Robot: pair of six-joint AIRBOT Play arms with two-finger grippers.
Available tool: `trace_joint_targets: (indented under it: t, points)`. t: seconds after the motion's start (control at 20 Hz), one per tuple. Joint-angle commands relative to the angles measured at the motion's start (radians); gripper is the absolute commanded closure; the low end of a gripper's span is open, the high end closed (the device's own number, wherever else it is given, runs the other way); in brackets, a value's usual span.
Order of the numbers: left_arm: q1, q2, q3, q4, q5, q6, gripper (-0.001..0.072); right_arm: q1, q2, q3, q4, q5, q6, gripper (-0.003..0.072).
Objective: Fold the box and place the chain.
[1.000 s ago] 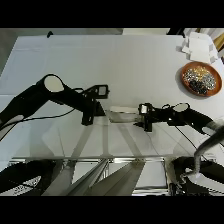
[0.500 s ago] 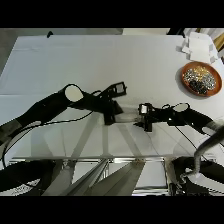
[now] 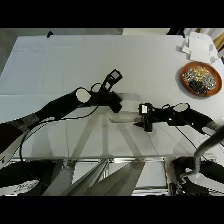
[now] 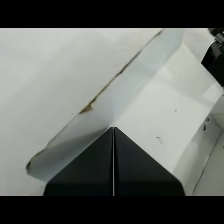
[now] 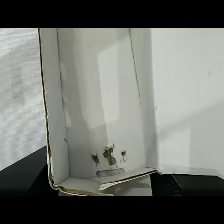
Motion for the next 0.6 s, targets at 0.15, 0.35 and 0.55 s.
trace_joint_targets:
  t: [0.15, 0.35, 0.55]
  points:
    - [0.003, -0.019, 0.000, 0.089, -0.033, -0.022, 0.0708, 0.000, 0.001, 0.000, 0.000, 0.000, 0.000, 0.0285]
    - [0.032, 0.088, 0.000, 0.272, -0.051, -0.018, 0.0708, 0.000, 0.001, 0.000, 0.000, 0.000, 0.000, 0.0285]
    - [0.074, 0.222, 0.000, 0.562, -0.193, -0.018, 0.0704, 0.000, 0.001, 0.000, 0.000, 0.000, 0.000, 0.0285]
